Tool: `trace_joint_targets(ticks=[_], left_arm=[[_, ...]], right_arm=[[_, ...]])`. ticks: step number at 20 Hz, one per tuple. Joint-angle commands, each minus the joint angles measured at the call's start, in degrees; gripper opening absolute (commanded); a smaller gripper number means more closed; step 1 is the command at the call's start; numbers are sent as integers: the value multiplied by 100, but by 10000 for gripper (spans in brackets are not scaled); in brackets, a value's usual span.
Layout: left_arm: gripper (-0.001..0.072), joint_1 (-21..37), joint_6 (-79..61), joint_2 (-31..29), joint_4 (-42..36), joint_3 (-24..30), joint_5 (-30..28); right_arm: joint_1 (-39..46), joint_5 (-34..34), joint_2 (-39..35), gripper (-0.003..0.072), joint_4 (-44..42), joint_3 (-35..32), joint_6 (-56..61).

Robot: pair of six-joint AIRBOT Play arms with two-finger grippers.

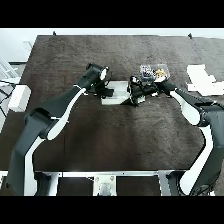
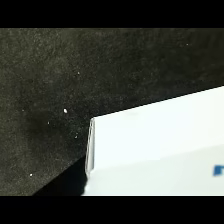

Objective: Fold the box and place the chain.

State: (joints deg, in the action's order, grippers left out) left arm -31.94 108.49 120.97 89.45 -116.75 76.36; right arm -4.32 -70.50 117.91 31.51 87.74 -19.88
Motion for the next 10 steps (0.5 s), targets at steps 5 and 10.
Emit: trace_joint_targets(ticks=[5,10], left_arm=[[30,-15,-66,2,22,-7,-72],[547,-15,-79,-48,-79,-7,-17]], right_arm=[[-2,-7,-2,439,7,-2,-13],[-2,-7,-2,439,7,-2,-13]])
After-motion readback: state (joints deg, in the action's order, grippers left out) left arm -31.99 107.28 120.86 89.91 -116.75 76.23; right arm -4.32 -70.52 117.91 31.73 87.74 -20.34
